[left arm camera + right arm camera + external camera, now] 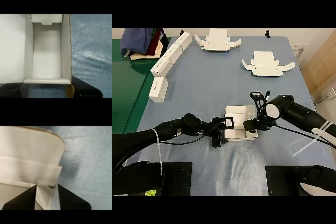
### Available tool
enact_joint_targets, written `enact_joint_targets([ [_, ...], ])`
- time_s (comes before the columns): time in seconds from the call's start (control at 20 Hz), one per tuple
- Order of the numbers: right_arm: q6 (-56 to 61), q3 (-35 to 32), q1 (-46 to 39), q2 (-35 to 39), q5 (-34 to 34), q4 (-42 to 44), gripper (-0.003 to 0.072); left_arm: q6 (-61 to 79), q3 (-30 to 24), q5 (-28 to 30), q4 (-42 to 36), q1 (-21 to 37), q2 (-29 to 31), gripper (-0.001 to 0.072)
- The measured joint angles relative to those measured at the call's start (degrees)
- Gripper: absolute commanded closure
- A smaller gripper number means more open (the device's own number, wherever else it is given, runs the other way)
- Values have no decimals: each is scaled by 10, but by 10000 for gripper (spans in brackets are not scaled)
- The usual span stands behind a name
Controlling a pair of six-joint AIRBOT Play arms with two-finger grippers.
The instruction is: Fold the box.
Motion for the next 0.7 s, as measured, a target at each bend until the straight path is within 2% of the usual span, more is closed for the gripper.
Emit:
enact_joint_targets([
  [0.05, 22, 6, 11, -12, 6, -14, 292, 0, 0, 0, 0, 0, 0, 194],
  [0.1, 40, 10, 20, -23, 12, -23, 333, 0, 0, 0, 0, 0, 0, 194],
  [0.35, 98, 19, 36, -54, 26, -42, 350, 0, 0, 0, 0, 0, 0, 194],
  [0.45, 115, 20, 38, -60, 30, -45, 447, 1, 0, 0, 0, 0, 0, 194],
  [0.6, 135, 21, 39, -64, 36, -45, 682, 0, 0, 0, 0, 0, 0, 193],
  [0.7, 143, 21, 39, -65, 39, -46, 685, 0, 0, -1, 0, -1, 0, 193],
])
